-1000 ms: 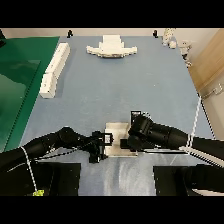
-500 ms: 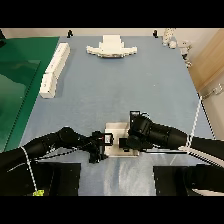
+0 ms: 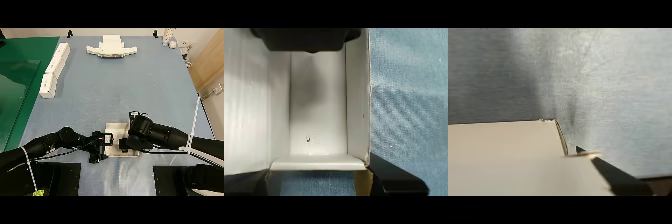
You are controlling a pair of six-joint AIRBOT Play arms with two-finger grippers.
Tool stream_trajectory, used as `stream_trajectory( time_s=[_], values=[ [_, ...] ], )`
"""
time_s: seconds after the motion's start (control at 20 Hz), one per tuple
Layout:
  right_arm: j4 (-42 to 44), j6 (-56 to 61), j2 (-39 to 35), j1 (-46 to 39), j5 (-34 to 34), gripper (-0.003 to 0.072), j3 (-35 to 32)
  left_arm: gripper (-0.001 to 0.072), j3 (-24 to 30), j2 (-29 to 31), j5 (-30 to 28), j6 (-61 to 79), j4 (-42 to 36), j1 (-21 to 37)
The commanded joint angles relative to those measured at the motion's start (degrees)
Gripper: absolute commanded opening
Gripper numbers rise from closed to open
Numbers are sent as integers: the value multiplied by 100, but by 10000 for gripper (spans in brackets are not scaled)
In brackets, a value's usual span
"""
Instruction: Fold the box.
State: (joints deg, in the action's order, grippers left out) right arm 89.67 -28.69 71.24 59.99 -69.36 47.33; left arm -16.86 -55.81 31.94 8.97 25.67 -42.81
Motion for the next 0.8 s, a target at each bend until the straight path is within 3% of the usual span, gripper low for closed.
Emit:
stream_trajectory(
  time_s=[0.0,0.1,0.25,0.3,0.4,0.5,0.6,0.75],
  values=[
    [120,-192,-197,-2,-160,638,98,518,-2,4,0,2,4,0],
    [44,-391,-525,-7,-516,615,334,518,-2,4,0,0,4,0],
    [-442,-396,-1252,-66,-1635,614,695,518,-2,4,0,2,4,0],
    [-601,-398,-1534,-118,-2004,569,691,518,-2,4,0,2,4,0],
    [-859,-597,-1969,-511,-2374,393,612,518,-2,4,0,2,4,0],
    [-1060,-1106,-2168,-1209,-2319,208,372,518,-2,4,0,0,4,0],
    [-743,-1950,-2098,-2188,-1880,24,4,518,-2,4,2,0,4,0],
    [1119,-3856,-1541,-3873,-444,-2,-586,518,-2,4,0,2,4,0]
  ],
)
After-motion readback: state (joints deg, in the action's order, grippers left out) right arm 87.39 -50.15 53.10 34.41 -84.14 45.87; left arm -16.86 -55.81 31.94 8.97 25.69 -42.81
